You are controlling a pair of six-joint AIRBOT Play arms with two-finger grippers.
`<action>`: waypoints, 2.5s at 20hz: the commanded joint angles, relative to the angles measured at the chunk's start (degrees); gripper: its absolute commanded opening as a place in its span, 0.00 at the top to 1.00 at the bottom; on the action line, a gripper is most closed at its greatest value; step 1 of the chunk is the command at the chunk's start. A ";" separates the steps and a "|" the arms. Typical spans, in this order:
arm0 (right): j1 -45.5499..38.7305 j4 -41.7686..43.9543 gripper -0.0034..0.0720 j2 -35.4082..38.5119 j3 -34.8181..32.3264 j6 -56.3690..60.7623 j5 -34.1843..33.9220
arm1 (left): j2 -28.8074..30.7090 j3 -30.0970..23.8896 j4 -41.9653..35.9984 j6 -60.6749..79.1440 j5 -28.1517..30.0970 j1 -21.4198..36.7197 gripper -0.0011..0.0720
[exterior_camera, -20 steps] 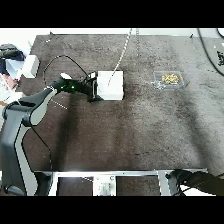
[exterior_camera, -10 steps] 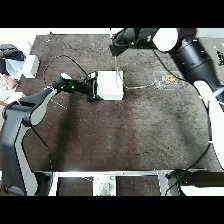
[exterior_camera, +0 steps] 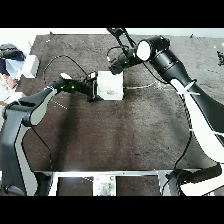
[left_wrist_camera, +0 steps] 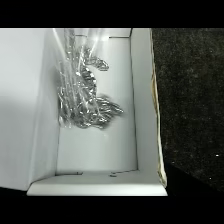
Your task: Fold the box and place the chain.
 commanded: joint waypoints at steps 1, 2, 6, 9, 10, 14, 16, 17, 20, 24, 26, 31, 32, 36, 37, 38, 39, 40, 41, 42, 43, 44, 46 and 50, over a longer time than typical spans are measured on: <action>-4.35 -0.17 0.57 -1.33 -2.25 0.09 3.32 | 0.00 0.00 -0.02 0.02 0.00 -0.02 0.43; -6.69 0.96 0.56 -1.33 -4.28 0.92 3.21 | -0.02 0.00 -0.07 0.02 0.00 -0.02 0.43; -18.95 13.18 0.56 -1.31 -15.30 3.06 -0.96 | -0.02 0.00 -0.09 0.02 0.00 -0.02 0.43; -25.18 20.13 0.51 -1.31 -22.29 3.06 -5.29 | 0.00 0.00 -0.09 0.02 0.02 -0.02 0.43; -26.43 20.70 0.25 -1.31 -24.39 3.08 -6.88 | -0.02 0.00 -0.09 0.02 0.02 -0.02 0.43; -28.00 20.70 0.26 -1.38 -30.25 7.32 -18.53 | -0.02 0.00 -0.09 0.02 0.02 -0.02 0.43; -27.98 21.62 0.48 -1.40 -31.19 9.18 -23.08 | -0.02 0.00 -0.09 0.02 0.02 -0.02 0.43; -27.98 23.02 0.50 -1.79 -31.30 9.22 -24.26 | 0.00 0.00 -0.11 0.02 0.00 -0.02 0.43; -27.98 29.05 0.50 -4.57 -31.28 9.55 -26.95 | -0.02 0.00 -0.13 0.02 0.00 -0.02 0.43; -27.93 33.79 0.50 -7.10 -31.28 9.55 -30.99 | -0.02 0.00 -0.13 0.02 0.00 -0.02 0.43; -27.87 34.23 0.50 -7.13 -31.28 9.55 -32.98 | -0.02 0.00 -0.15 0.02 0.00 -0.02 0.43; -27.87 34.25 0.75 -7.19 -31.28 10.62 -35.54 | 0.00 0.00 -0.17 0.02 0.00 -0.02 0.43; -27.87 34.23 0.76 -7.19 -31.28 10.60 -35.52 | -0.02 0.00 -0.17 0.02 0.00 -0.02 0.43; -27.26 34.23 0.94 -6.10 -31.26 10.36 -35.06 | -0.02 0.00 -0.17 0.02 -0.02 -0.02 0.43; -26.62 34.21 0.94 -5.05 -31.26 10.34 -34.45 | -0.02 0.00 -0.17 0.02 0.00 -0.02 0.43; -25.88 34.21 0.94 -3.76 -31.26 10.14 -33.77 | -0.02 0.00 -0.17 0.02 0.00 -0.02 0.43; -24.81 34.21 0.94 -2.05 -31.26 8.61 -32.85 | 0.00 0.00 -0.17 0.02 0.00 -0.02 0.43; -23.74 34.23 0.94 -0.28 -31.26 7.48 -32.17 | -0.02 0.00 -0.17 0.02 0.00 -0.02 0.43; -22.53 34.18 0.94 1.73 -31.26 6.60 -31.87 | -0.02 0.00 -0.17 0.02 -0.02 -0.02 0.43; -21.20 34.18 0.94 4.13 -31.26 4.63 -31.52 | 0.00 0.00 -0.17 0.02 -0.02 -0.02 0.43; -19.76 34.18 0.94 6.71 -31.26 3.37 -31.34 | 0.00 0.00 -0.17 0.02 0.00 -0.02 0.43; -18.43 34.16 0.94 9.22 -31.26 2.10 -31.45 | -0.02 0.00 -0.17 0.02 -0.02 -0.02 0.43; -15.85 33.97 0.94 14.27 -31.23 1.27 -31.69 | 0.00 0.00 -0.17 0.02 0.00 -0.02 0.43; -9.77 33.97 0.94 21.24 -31.23 -1.75 -36.06 | -0.02 0.00 -0.17 0.02 0.00 -0.02 0.43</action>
